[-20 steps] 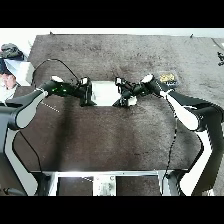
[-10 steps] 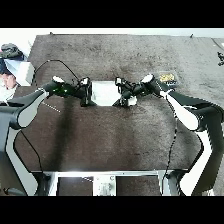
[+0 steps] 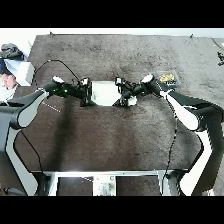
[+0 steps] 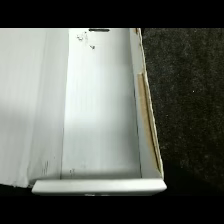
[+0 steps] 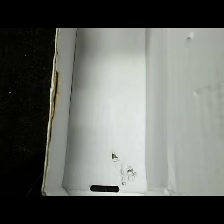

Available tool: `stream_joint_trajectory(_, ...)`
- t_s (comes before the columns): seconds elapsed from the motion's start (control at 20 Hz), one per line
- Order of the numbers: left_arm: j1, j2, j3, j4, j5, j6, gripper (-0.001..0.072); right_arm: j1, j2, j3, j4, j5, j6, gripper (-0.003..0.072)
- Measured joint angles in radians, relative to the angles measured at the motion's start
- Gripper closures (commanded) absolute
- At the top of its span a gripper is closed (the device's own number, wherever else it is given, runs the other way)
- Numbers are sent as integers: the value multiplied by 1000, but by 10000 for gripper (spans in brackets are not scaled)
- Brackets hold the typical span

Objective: Fold the box and place the chain.

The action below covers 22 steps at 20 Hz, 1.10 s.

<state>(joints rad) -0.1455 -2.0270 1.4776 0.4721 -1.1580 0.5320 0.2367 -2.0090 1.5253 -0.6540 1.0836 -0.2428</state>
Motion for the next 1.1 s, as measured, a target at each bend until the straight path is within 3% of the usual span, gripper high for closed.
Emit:
stream_joint_trajectory(0.4,0,0,0,2,0,0,119,0,0,0,0,0,0,248)
stream_joint_trajectory(0.45,0,0,-1,1,0,0,171,0,0,0,0,0,0,248)
stream_joint_trajectory(0.55,0,0,-3,3,-3,-1,348,0,0,0,0,0,0,248)
stream_joint_trajectory(0.6,0,0,-3,4,-3,0,364,0,0,0,0,0,0,248)
stream_joint_trajectory(1.1,0,0,-4,20,-8,0,363,0,0,0,0,0,0,248)
